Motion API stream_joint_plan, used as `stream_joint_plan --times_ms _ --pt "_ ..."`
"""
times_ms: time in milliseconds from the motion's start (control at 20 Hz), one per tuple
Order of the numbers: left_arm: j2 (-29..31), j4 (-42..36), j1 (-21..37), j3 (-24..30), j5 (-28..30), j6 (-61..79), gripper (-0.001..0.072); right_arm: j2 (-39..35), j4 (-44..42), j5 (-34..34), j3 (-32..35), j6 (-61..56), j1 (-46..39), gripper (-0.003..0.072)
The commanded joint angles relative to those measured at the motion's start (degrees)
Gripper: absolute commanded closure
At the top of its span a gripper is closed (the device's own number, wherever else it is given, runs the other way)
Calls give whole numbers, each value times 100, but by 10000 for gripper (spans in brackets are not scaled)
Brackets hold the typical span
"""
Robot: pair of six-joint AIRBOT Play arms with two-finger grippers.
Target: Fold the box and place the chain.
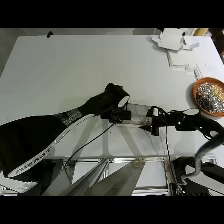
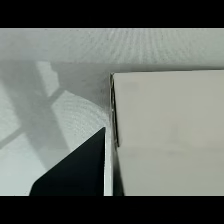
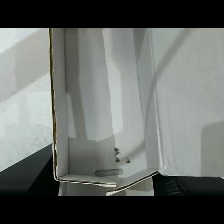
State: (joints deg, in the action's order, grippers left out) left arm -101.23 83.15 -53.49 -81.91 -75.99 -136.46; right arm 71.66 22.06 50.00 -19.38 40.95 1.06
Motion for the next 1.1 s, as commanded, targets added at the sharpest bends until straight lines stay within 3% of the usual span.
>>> stream_joint_plan --times_ms 0,200,300,350,450,500,600,750,850,950,1050 --pt "22 -20 11 -7 31 15 599 -4 17 17 -2 4 0 272" --pt "22 -44 11 -7 24 76 584 -4 17 17 -2 4 0 272" --pt "22 -105 9 -7 11 343 299 -4 17 17 -2 4 0 272" --pt "22 -109 9 -7 13 389 217 -4 17 17 -2 4 0 272" --pt "24 -116 9 -7 15 387 218 -4 17 17 -2 4 0 272" --pt "24 -131 9 -7 31 385 229 -4 17 17 -2 4 0 272" --pt "24 -144 11 -9 48 385 372 -4 17 17 -2 4 0 272" --pt "24 -146 31 -9 122 385 396 -4 17 17 -2 4 0 272" --pt "24 -146 39 -9 149 387 505 -4 17 17 -2 4 0 272" --pt "22 -149 39 -7 186 404 676 -4 17 17 -2 4 0 272" --pt "22 -153 39 -9 175 404 683 -4 17 17 -2 4 0 272"
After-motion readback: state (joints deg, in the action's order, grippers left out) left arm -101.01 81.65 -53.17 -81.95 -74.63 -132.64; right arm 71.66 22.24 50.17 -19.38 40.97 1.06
